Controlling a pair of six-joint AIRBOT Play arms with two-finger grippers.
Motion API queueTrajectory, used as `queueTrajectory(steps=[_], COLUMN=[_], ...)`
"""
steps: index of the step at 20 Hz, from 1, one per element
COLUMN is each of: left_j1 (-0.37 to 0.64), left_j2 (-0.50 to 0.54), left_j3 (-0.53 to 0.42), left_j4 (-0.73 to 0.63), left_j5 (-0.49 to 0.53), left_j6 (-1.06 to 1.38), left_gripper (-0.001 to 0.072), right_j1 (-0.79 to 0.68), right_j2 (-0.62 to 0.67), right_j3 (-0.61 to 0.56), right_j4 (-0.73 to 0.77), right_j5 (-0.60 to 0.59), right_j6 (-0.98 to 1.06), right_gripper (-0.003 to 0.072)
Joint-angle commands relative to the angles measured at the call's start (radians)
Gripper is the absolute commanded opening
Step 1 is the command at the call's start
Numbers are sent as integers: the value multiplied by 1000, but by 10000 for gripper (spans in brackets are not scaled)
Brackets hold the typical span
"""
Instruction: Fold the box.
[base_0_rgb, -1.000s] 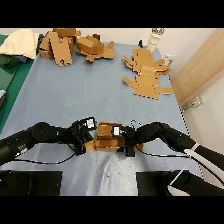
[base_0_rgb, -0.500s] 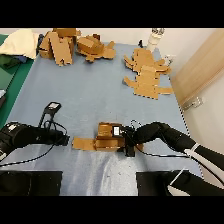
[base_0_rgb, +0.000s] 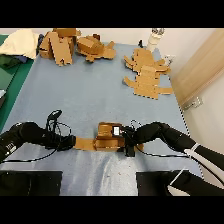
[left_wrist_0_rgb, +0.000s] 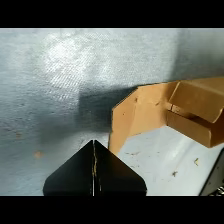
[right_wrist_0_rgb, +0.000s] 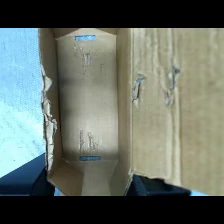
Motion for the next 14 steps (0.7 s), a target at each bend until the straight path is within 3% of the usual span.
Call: queueTrajectory(steps=[1,8,14], left_j1=[-27,-167,-192], left_j2=[-50,-64,-65], left_j3=[-1,-1,-1], left_j4=[-90,-134,-134], left_j5=[38,200,229], left_j6=[40,40,40], left_gripper=[13,13,13], right_j1=[1,1,1], right_j2=[0,0,0], right_j3=[0,0,0], right_j4=[0,0,0], right_j5=[0,0,0], right_j6=[0,0,0], right_gripper=[524,524,524])
